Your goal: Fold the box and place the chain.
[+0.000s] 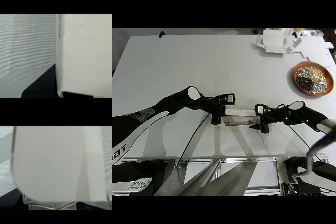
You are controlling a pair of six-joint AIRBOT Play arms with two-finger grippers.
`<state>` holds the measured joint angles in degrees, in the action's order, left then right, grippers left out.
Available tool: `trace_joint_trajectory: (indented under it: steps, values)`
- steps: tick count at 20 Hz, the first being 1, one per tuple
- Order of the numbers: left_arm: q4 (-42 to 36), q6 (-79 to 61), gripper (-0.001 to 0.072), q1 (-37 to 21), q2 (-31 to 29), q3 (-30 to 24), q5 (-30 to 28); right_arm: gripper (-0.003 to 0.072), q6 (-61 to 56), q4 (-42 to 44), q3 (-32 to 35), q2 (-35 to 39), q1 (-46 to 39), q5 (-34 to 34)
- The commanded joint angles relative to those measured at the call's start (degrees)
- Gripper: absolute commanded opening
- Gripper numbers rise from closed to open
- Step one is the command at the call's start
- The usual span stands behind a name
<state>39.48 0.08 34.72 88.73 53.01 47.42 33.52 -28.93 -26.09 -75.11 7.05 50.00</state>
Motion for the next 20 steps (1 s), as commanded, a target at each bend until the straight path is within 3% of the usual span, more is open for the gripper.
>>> trace_joint_trajectory:
  steps: [1, 20]
  values:
    - [0.0, 0.0, 0.001, 0.0, 0.0, 0.0, 0.0, 0.041, 0.0, 0.2, 0.0, 0.0, 0.0, 0.0]
    - [-0.6, 0.0, 0.001, 0.0, 0.0, 0.0, 0.0, 0.041, 0.0, 0.2, 0.0, 0.0, 0.0, 0.0]
